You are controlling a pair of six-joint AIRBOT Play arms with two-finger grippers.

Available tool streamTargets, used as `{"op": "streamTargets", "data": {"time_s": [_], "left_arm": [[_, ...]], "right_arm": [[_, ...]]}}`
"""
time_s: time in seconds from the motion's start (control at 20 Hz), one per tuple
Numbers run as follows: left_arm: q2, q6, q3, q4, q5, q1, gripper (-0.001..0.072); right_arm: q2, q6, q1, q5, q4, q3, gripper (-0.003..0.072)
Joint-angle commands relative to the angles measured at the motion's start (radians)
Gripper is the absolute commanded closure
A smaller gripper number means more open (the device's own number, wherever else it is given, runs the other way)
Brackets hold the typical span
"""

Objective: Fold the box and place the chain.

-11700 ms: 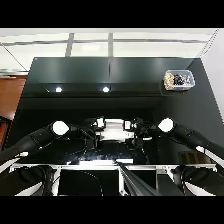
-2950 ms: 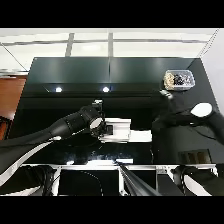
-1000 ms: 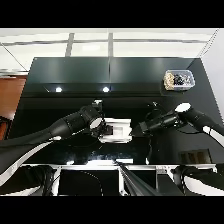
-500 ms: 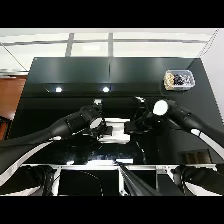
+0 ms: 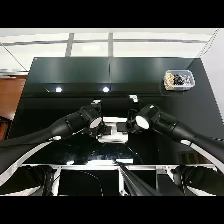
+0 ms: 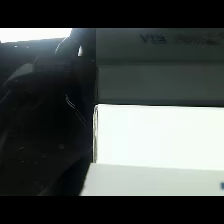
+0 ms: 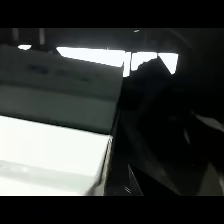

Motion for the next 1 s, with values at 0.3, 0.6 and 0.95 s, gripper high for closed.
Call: {"op": "streamTargets", "data": {"time_s": [0.3,0.6,0.95], "left_arm": [[0.000,0.000,0.000,-0.003,0.006,0.000,0.0682],[0.000,0.000,0.000,-0.003,0.006,0.000,0.0682],[0.000,0.000,0.000,-0.003,0.006,0.000,0.0682]], "right_arm": [[-0.030,0.172,0.084,0.079,-0.129,0.005,0.0323],[-0.052,0.183,0.084,0.072,-0.126,0.005,0.0324],[-0.052,0.183,0.084,0.031,-0.121,0.005,0.0670]]}}
